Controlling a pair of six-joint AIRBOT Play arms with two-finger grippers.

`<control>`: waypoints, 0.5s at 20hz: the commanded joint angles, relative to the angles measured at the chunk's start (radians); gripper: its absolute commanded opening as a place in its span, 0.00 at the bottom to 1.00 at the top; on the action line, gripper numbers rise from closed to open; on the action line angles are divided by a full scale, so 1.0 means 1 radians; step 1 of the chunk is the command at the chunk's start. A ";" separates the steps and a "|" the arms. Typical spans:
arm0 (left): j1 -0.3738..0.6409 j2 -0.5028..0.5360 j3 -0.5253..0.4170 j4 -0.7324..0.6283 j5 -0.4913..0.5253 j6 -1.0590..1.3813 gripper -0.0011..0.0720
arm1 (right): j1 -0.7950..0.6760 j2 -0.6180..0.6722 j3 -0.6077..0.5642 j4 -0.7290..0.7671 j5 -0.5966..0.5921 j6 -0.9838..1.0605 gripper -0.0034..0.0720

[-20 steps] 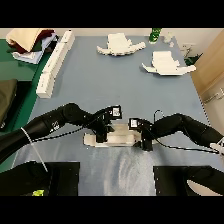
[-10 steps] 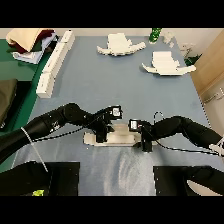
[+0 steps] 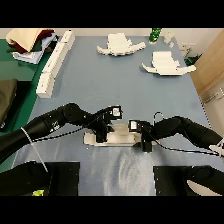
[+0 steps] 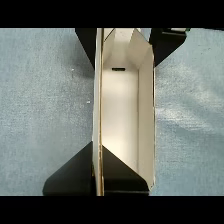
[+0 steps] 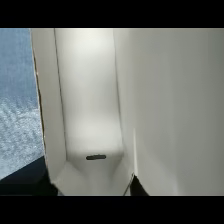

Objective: Fold the box.

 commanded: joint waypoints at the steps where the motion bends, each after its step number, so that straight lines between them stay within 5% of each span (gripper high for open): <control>1: 0.000 0.000 0.001 0.000 0.000 0.000 0.04 | 0.000 0.015 0.002 -0.002 0.029 0.000 0.73; 5: 0.000 0.000 0.001 0.000 0.000 0.000 0.04 | 0.000 0.032 0.000 -0.006 0.023 0.000 0.83; 10: 0.000 0.000 0.001 0.000 0.000 0.000 0.04 | 0.000 0.031 0.000 -0.006 0.013 0.000 0.83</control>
